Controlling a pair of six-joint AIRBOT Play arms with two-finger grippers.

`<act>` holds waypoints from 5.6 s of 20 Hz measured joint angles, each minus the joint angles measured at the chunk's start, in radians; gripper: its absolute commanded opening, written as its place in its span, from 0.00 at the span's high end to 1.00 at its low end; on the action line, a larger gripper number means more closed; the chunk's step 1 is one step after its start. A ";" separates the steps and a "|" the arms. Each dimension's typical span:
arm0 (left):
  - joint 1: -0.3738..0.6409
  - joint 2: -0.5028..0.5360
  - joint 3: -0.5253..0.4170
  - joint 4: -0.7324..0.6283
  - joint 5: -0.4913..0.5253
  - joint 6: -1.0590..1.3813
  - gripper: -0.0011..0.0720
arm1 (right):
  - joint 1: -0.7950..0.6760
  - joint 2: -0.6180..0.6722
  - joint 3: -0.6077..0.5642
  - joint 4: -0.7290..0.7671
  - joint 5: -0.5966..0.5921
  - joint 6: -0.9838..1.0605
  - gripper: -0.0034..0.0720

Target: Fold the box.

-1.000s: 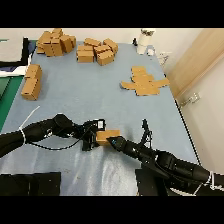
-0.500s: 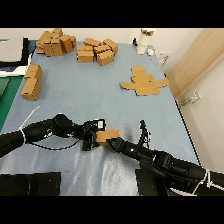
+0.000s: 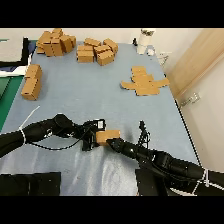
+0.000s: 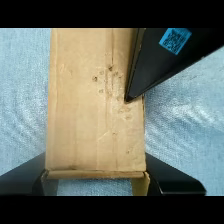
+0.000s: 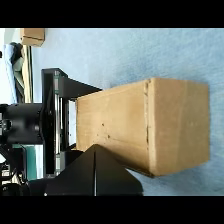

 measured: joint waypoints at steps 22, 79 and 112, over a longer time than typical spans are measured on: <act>0.000 0.000 0.000 0.000 0.000 0.000 0.27 | 0.000 0.016 0.035 -0.010 -0.071 0.011 0.95; 0.000 0.000 0.000 -0.001 0.000 -0.002 0.27 | 0.025 0.096 0.150 -0.157 -0.350 -0.036 0.95; 0.093 0.079 0.000 0.081 0.018 -0.240 0.27 | 0.021 0.302 0.315 -0.492 -1.315 0.087 0.95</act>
